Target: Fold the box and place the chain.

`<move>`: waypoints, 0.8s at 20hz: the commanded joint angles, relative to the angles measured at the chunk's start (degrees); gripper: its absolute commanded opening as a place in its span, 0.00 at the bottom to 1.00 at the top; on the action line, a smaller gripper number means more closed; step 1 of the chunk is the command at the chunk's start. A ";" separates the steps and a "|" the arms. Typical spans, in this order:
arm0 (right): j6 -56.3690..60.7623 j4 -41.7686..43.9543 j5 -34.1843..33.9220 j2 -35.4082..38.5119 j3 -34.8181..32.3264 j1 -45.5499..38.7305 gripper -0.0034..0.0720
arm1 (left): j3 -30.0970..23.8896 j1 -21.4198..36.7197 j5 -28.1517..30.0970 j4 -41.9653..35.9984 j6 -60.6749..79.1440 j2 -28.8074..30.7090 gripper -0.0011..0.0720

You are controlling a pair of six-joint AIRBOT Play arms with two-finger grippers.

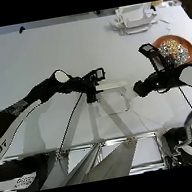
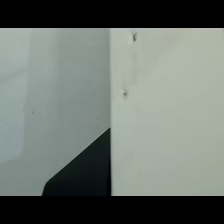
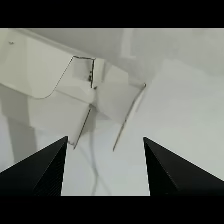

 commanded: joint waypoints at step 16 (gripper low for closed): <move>-1.09 -0.44 0.31 0.13 0.11 0.00 0.74 | 0.04 -0.26 0.37 0.09 0.46 -3.10 0.03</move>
